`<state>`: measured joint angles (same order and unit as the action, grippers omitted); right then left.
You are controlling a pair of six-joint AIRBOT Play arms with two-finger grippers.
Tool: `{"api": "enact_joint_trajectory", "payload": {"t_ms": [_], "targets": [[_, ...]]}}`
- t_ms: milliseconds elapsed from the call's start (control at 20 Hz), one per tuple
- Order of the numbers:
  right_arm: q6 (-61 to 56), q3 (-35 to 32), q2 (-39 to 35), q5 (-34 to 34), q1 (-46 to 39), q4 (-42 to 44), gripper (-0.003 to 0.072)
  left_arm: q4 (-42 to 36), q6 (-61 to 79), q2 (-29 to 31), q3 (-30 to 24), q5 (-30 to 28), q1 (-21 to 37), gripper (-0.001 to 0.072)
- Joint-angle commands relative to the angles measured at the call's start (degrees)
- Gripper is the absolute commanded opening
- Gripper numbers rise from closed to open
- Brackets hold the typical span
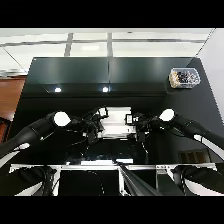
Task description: Fold the box and place the chain.
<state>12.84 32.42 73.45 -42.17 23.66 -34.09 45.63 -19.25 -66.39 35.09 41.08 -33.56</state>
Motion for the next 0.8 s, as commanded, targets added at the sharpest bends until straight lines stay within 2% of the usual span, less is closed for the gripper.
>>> {"api": "enact_joint_trajectory", "payload": {"t_ms": [0,150,400,450,550,650,750], "targets": [[0.0,0.0,0.0,-0.1,0.0,0.0,0.0135,7.8,-9.4,2.9,1.1,4.0,1.6,0.0028],[0.0,0.0,0.0,-0.1,0.0,0.0,0.0135,10.7,-26.4,8.2,1.2,6.4,8.5,0.0029],[0.0,0.0,0.0,-0.1,0.0,0.0,0.0135,10.7,-31.3,9.2,0.5,25.1,29.0,0.0028],[0.0,0.0,0.0,0.0,0.0,0.0,0.0136,10.9,-36.7,9.2,-0.4,26.9,31.7,0.0028],[0.0,0.0,0.0,-0.1,0.0,0.0,0.0136,10.4,-50.2,9.2,-3.3,26.7,35.5,0.0028],[0.0,0.0,0.0,-0.1,0.0,0.0,0.0135,2.5,-54.6,9.0,-7.9,26.4,37.6,0.0029],[0.0,0.0,0.0,-0.1,0.0,0.0,0.0135,-7.3,-47.6,7.8,-12.2,25.6,37.8,0.0029]]}}
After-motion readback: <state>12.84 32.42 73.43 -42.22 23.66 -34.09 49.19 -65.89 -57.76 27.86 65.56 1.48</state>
